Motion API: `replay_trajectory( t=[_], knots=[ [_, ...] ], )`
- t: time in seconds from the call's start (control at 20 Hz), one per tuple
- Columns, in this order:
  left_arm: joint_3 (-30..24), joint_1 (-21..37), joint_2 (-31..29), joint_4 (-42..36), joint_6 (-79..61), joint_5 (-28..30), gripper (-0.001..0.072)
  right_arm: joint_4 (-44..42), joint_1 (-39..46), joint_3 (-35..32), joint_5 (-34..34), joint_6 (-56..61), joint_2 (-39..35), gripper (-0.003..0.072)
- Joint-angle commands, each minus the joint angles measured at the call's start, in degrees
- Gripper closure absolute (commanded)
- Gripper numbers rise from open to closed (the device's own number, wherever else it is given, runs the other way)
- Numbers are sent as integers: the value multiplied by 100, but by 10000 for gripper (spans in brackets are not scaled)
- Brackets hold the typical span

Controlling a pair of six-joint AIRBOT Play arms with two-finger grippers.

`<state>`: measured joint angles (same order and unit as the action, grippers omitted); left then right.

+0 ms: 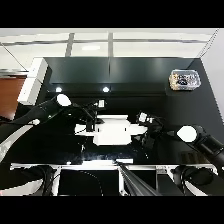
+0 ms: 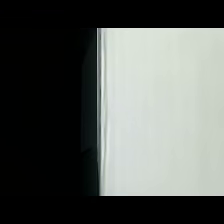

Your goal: Fold the box and place the chain.

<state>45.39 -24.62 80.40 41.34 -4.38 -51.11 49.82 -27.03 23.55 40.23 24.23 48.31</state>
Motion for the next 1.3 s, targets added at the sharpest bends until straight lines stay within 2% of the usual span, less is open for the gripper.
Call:
replay_trajectory(
  t=[0.0,0.3,0.65,0.85,1.25],
  knots=[
    [-13,-28,4,39,11,26,686,-4,-208,-37,-68,-533,122,51],
    [-13,-26,0,39,9,13,686,-33,-216,-37,369,-717,280,51],
    [-13,-26,0,39,9,11,685,-166,-1027,-37,-503,-717,885,51],
    [-13,-26,0,39,9,13,685,-415,-1467,-37,-1237,-717,964,51],
    [-13,-26,0,39,9,11,685,-208,-1512,188,-1394,-713,957,51]
  ],
)
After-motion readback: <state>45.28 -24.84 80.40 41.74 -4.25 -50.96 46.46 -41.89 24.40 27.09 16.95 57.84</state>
